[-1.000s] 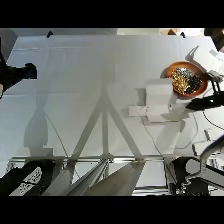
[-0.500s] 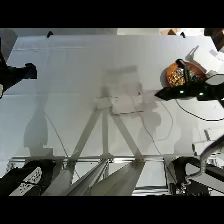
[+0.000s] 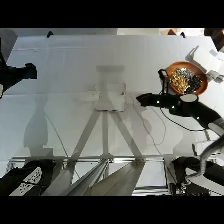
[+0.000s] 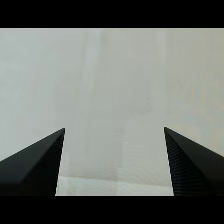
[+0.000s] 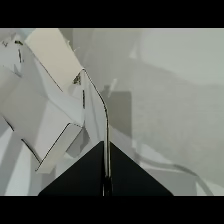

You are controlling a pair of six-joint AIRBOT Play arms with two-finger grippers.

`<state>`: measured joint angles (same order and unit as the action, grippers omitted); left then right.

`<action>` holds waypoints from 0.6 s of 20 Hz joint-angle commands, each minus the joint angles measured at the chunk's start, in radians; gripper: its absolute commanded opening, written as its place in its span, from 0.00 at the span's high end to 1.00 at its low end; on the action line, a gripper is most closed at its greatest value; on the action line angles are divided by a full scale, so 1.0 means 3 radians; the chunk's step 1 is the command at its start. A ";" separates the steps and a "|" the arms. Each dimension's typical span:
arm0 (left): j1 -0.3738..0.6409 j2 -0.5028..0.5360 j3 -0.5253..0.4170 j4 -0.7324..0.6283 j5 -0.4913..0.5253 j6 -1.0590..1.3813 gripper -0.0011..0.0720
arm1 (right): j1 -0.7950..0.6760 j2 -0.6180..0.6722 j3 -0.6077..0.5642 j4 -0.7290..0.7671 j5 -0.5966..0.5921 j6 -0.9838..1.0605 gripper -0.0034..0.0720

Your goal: Fold the box and place the chain.

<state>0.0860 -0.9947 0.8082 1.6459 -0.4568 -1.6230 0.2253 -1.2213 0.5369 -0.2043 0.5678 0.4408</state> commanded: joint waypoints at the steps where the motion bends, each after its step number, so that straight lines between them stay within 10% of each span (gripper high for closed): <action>1: -0.0001 0.0003 0.0000 0.0001 0.0001 0.0000 0.03 | 0.0398 0.0011 -0.0090 0.0284 -0.0526 -0.0226 0.95; 12: -0.0001 0.0003 0.0000 0.0001 0.0001 0.0000 0.03 | 0.0558 0.0008 -0.0090 0.0136 -0.0618 -0.0158 0.94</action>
<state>0.0860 -0.9947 0.8082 1.6459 -0.4568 -1.6230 0.3882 -1.2186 0.5106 -0.1318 0.3534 0.3885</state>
